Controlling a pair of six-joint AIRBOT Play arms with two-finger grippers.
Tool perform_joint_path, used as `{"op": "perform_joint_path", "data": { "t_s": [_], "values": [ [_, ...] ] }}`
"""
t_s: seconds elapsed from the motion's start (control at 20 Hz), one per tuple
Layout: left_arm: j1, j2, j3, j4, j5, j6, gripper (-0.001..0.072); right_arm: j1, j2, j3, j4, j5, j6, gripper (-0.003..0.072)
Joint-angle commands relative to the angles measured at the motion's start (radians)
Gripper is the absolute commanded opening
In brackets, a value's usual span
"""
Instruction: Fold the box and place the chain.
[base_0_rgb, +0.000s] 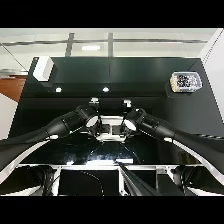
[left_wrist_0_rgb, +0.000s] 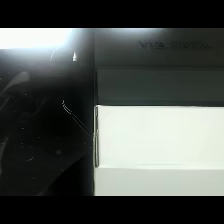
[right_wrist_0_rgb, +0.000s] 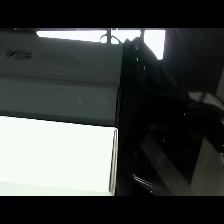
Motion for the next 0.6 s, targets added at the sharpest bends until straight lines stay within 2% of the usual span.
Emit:
{"op": "perform_joint_path", "data": {
  "t_s": [0.0, 0.3, 0.4, 0.55],
  "values": [
    [0.0, 0.0, 0.0, -0.002, 0.001, 0.004, 0.003, 0.0, -0.005, 0.013, 0.002, 0.0, -0.003, 0.0057],
    [0.0, 0.0, 0.0, -0.004, 0.001, 0.004, 0.0031, 0.0, -0.005, 0.013, 0.002, 0.016, -0.003, 0.0057],
    [0.0, 0.0, 0.0, -0.004, 0.001, 0.004, 0.0031, 0.0, -0.005, 0.014, -0.006, 0.039, -0.003, 0.0259],
    [0.0, 0.0, 0.0, -0.004, 0.001, 0.004, 0.003, 0.0, -0.005, 0.014, -0.023, 0.068, -0.004, 0.0266]
  ]
}}
